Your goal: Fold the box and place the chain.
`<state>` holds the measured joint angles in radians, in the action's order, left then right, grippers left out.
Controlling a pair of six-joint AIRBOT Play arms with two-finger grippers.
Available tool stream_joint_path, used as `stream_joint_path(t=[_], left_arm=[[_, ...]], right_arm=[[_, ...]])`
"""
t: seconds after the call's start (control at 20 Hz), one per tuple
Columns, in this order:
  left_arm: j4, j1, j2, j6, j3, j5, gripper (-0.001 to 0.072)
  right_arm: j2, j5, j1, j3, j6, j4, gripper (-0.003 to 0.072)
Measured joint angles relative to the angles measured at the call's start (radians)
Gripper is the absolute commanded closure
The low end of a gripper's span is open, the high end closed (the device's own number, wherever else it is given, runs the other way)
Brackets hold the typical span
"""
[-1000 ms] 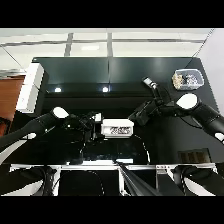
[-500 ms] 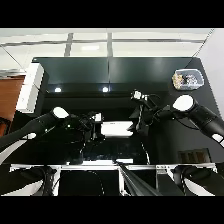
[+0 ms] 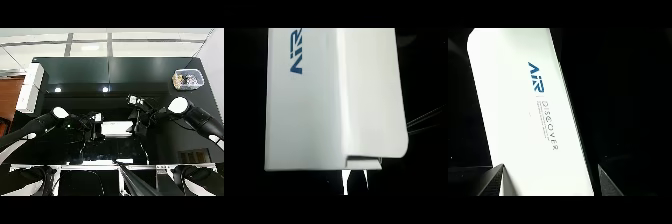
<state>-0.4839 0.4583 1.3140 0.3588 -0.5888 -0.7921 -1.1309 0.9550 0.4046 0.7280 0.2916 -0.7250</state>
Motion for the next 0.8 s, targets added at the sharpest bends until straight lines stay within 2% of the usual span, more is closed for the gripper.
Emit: stream_joint_path(t=[0.05,0.1,0.15,0.2,0.25,0.35,0.7,0.75,0.8], left_arm=[[0.000,0.000,0.000,0.000,0.000,0.000,0.0341],[0.000,0.000,0.000,0.000,0.000,0.000,0.0341],[0.000,0.000,0.000,0.000,0.000,0.000,0.0341],[0.000,0.000,0.000,0.000,0.000,0.000,0.0341],[0.001,0.000,0.000,-0.002,0.000,0.001,0.0341],[0.001,0.000,0.000,-0.003,0.000,0.002,0.0341],[-0.001,0.000,0.000,0.001,0.000,-0.001,0.0341],[0.000,0.000,0.000,0.001,0.000,-0.001,0.0341],[-0.001,0.000,0.000,0.001,0.000,-0.001,0.0341]], right_arm=[[-0.003,-0.003,0.001,-0.002,0.000,-0.001,0.0022],[-0.006,-0.005,0.002,-0.003,0.000,-0.002,0.0023],[-0.008,-0.005,0.002,-0.004,-0.002,-0.004,0.0111],[-0.009,-0.004,0.002,-0.004,-0.003,-0.004,0.0255],[-0.010,0.000,0.002,-0.005,-0.003,-0.003,0.0266],[-0.011,0.001,0.002,-0.005,-0.002,-0.005,0.0459],[-0.012,0.005,0.002,-0.005,0.005,-0.005,0.0460],[-0.012,0.006,0.002,-0.005,0.005,-0.005,0.0398],[-0.012,0.009,0.002,-0.005,0.005,-0.006,0.0401]])
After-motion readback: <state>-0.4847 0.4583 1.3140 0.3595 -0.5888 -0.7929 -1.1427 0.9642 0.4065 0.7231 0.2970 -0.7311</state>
